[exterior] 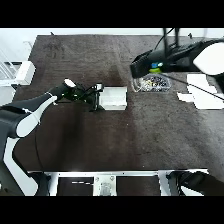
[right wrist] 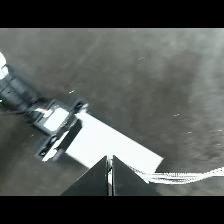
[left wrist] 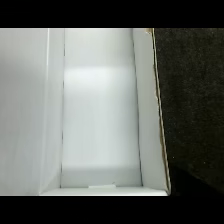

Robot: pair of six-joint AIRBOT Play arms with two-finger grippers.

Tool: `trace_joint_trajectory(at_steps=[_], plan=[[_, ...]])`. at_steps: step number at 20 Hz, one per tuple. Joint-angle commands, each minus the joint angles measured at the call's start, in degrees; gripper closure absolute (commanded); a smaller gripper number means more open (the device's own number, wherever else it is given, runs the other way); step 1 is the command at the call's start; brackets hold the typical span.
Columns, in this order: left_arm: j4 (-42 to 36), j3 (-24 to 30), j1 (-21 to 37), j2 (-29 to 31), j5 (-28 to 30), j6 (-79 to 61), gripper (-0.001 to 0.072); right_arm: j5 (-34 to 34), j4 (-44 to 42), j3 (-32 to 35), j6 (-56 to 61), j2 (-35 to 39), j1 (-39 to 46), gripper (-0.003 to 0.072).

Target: Fold the box and place the chain.

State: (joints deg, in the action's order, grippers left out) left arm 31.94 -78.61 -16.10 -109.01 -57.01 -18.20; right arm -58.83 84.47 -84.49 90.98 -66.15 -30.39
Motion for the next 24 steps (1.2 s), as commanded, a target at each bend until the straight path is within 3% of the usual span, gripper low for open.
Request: trace_joint_trajectory(at_steps=[1,7,14,24], plan=[[0.0,0.0,0.0,0.0,0.0,0.0,0.0241,6.3,-4.4,4.4,0.0,-1.5,-2.0,0.0672],[0.0,0.0,0.0,0.0,0.0,0.0,0.0241,16.2,-9.5,8.5,-0.1,-10.4,-4.1,0.0674],[0.0,0.0,0.0,0.0,0.0,0.0,0.0241,19.4,-9.5,8.5,-0.2,-22.7,-6.3,0.0674],[0.0,0.0,0.0,0.0,0.0,0.0,0.0241,18.2,-8.1,8.5,-0.2,-22.7,-6.1,0.0668]])
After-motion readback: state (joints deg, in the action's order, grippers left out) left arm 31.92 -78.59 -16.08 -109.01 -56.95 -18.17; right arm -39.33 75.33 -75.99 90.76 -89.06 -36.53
